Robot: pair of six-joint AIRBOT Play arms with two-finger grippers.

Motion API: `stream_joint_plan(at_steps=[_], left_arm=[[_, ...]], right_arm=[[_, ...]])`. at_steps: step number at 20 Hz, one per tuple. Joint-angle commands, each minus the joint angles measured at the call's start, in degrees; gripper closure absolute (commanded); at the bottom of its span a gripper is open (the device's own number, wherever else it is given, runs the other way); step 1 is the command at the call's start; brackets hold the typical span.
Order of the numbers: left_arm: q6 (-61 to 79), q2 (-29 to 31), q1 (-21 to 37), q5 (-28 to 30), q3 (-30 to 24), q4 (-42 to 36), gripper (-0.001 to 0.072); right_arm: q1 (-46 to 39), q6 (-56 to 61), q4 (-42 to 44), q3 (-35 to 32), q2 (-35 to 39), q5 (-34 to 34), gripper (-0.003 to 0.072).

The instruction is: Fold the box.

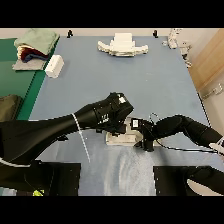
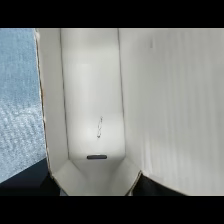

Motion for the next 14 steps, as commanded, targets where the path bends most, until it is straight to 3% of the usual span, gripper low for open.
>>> stream_joint_plan(at_steps=[1, 3, 4, 5, 10, 14], left_arm=[[3.45, 2.4, -0.02, -5.49, 4.9, 0.26, 0.0289], [3.45, 3.54, -0.04, -4.94, 5.57, 0.17, 0.0291], [3.5, 3.58, -0.02, -4.98, 5.57, 0.2, 0.0386], [5.31, 3.5, -0.02, -4.76, 5.57, 0.13, 0.0685], [13.66, 3.45, -0.59, 1.95, 5.53, 0.26, 0.0693], [24.44, 5.03, -4.26, 3.26, 3.48, 1.38, 0.0694]], right_arm=[[-0.02, 0.02, 0.0, 0.04, 0.02, 0.0, 0.0127], [-0.02, 0.02, 0.0, 0.04, 0.02, 0.02, 0.0127], [-0.02, 0.02, 0.0, 0.04, 0.0, 0.02, 0.0127], [-0.02, 0.02, 0.0, 0.04, 0.02, 0.0, 0.0127], [-0.02, 0.02, 0.0, 0.04, 0.02, 0.0, 0.0127], [-0.02, 0.02, 0.0, 0.04, 0.02, 0.0, 0.0127]])
